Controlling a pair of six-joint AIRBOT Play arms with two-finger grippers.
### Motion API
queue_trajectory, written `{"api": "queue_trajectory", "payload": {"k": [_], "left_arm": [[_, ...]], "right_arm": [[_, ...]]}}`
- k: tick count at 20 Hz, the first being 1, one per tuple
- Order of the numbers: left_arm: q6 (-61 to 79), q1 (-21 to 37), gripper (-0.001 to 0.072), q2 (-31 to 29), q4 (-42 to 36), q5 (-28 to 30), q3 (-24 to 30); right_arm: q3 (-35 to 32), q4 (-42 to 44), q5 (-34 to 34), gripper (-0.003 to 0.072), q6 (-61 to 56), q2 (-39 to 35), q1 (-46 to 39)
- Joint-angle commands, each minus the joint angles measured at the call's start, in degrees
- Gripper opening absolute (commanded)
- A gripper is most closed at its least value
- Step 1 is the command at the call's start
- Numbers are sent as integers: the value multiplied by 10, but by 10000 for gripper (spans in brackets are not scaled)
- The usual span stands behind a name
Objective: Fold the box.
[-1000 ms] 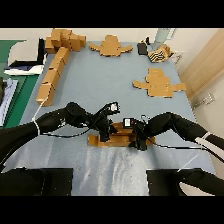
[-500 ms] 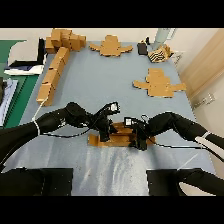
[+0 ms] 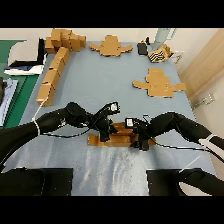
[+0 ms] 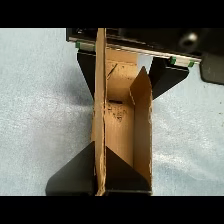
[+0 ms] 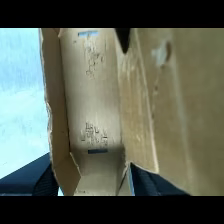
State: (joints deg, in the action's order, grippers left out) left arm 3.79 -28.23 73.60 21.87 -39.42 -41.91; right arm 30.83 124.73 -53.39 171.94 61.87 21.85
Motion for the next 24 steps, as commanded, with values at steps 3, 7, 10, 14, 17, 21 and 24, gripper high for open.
{"api": "queue_trajectory", "payload": {"k": [3,7,10,14,17,21,24], "left_arm": [[0,0,15,0,0,0,0],[0,0,15,0,0,0,0],[0,0,15,0,0,0,0],[0,0,15,0,0,0,0],[0,0,15,0,0,0,0],[0,0,15,0,0,0,0],[0,0,15,0,0,0,0]], "right_arm": [[0,2,17,591,1,-5,12],[-18,4,24,589,1,-5,11],[-29,7,32,590,1,-5,11],[-29,7,45,589,1,-5,11],[-29,7,41,480,1,-5,11],[-29,7,33,426,1,-5,11],[-29,8,33,427,1,-5,11]]}}
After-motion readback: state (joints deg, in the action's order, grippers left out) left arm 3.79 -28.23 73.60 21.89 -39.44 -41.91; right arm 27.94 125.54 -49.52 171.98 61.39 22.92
